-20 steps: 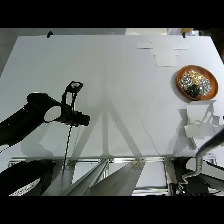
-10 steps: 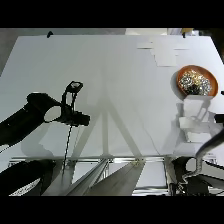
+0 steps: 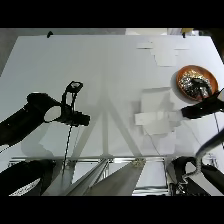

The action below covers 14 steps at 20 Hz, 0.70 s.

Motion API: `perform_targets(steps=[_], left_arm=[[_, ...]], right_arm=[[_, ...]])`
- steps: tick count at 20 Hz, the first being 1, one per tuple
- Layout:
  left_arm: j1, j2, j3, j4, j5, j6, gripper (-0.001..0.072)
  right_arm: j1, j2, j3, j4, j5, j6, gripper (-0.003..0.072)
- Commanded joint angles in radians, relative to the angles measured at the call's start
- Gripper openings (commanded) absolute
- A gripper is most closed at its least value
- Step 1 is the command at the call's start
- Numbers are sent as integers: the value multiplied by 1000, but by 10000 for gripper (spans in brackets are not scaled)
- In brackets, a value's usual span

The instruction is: Fold the box and place the chain.

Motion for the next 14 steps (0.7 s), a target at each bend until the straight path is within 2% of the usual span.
perform_targets(steps=[1,3,5,7,9,10,11,12,14], left_arm=[[1,0,0,0,5,0,10],[1,0,0,2,9,0,10],[1,0,-1,31,72,0,10],[1,0,-1,42,84,4,13],[1,0,-1,42,106,43,120],[1,0,-1,41,132,93,199],[1,0,-1,30,177,175,429],[3,-1,-1,-8,234,251,512],[35,-24,0,-250,334,559,501]], right_arm=[[161,172,-151,218,-89,58,12],[252,224,-189,218,-117,101,12],[321,231,-193,216,-128,125,12],[365,231,-193,216,-158,140,12],[387,231,-193,217,-177,150,13],[393,231,-193,217,-177,150,13],[393,231,-193,219,-176,150,13],[393,231,-193,219,-174,150,13],[393,231,-193,219,-173,150,13]])
